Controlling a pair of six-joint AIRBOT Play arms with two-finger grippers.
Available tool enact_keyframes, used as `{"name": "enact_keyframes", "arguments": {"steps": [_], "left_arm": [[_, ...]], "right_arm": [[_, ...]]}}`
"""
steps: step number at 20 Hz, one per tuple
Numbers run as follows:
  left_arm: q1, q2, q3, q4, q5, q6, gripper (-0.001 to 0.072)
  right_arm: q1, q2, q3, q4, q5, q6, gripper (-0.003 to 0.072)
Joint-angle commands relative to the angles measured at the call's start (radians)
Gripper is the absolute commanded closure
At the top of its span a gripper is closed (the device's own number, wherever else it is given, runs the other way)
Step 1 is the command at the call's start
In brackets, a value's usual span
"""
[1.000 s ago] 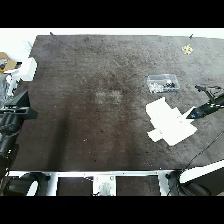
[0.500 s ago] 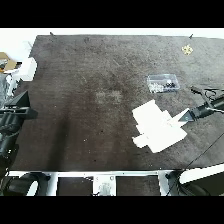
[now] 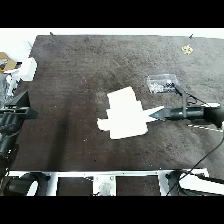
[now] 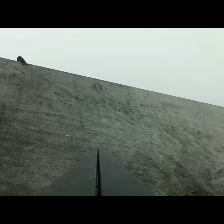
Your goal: Fold the box and place the chain.
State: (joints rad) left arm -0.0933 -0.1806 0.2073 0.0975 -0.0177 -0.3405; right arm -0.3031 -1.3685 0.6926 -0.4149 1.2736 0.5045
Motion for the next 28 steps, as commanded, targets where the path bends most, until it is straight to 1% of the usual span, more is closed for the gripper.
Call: {"name": "enact_keyframes", "arguments": {"steps": [1, 3, 5, 7, 8, 9, 11, 13, 15, 17, 19, 22, 25, 27, 28], "left_arm": [[0.000, 0.000, 0.002, 0.000, 0.001, 0.000, 0.0698], [0.000, 0.000, 0.002, 0.000, 0.000, 0.000, 0.0698], [0.000, 0.000, 0.002, 0.000, 0.002, 0.000, 0.0698], [0.000, 0.000, 0.002, 0.002, -0.026, 0.004, 0.0691], [0.000, 0.000, 0.004, 0.003, -0.049, 0.020, 0.0405], [0.000, 0.000, 0.011, 0.003, -0.082, 0.028, 0.0213], [0.000, -0.036, 0.038, 0.004, -0.175, 0.038, 0.0216], [0.000, -0.178, 0.098, 0.004, -0.283, 0.063, 0.0217], [0.000, -0.380, 0.193, 0.004, -0.411, 0.086, 0.0217], [0.000, -0.582, 0.308, 0.011, -0.526, 0.092, 0.0217], [0.000, -0.775, 0.444, 0.061, -0.620, 0.087, 0.0218], [0.000, -1.052, 0.688, 0.161, -0.792, 0.033, 0.0226], [0.000, -1.295, 0.944, 0.307, -0.921, -0.091, 0.0225], [0.000, -1.457, 1.135, 0.407, -1.026, -0.188, 0.0226], [0.000, -1.540, 1.235, 0.447, -1.100, -0.230, 0.0225]], "right_arm": [[0.207, 0.010, -0.029, 0.248, -0.381, -0.039, 0.0689], [0.301, -0.028, 0.001, 0.274, -0.515, -0.038, 0.0689], [0.361, -0.077, 0.030, 0.276, -0.570, -0.042, 0.0689], [0.403, -0.128, 0.066, 0.285, -0.593, -0.051, 0.0689], [0.418, -0.149, 0.087, 0.285, -0.592, -0.079, 0.0689], [0.425, -0.161, 0.094, 0.289, -0.599, -0.083, 0.0689], [0.432, -0.163, 0.090, 0.289, -0.626, -0.103, 0.0688], [0.430, -0.162, 0.091, 0.289, -0.627, -0.105, 0.0689], [0.431, -0.161, 0.090, 0.289, -0.626, -0.105, 0.0689], [0.431, -0.161, 0.090, 0.293, -0.618, -0.101, 0.0688], [0.431, -0.161, 0.091, 0.293, -0.616, -0.101, 0.0688], [0.431, -0.161, 0.091, 0.292, -0.616, -0.117, 0.0688], [0.431, -0.161, 0.091, 0.292, -0.615, -0.137, 0.0688], [0.431, -0.161, 0.091, 0.289, -0.615, -0.146, 0.0688], [0.431, -0.161, 0.090, 0.288, -0.614, -0.146, 0.0688]]}}
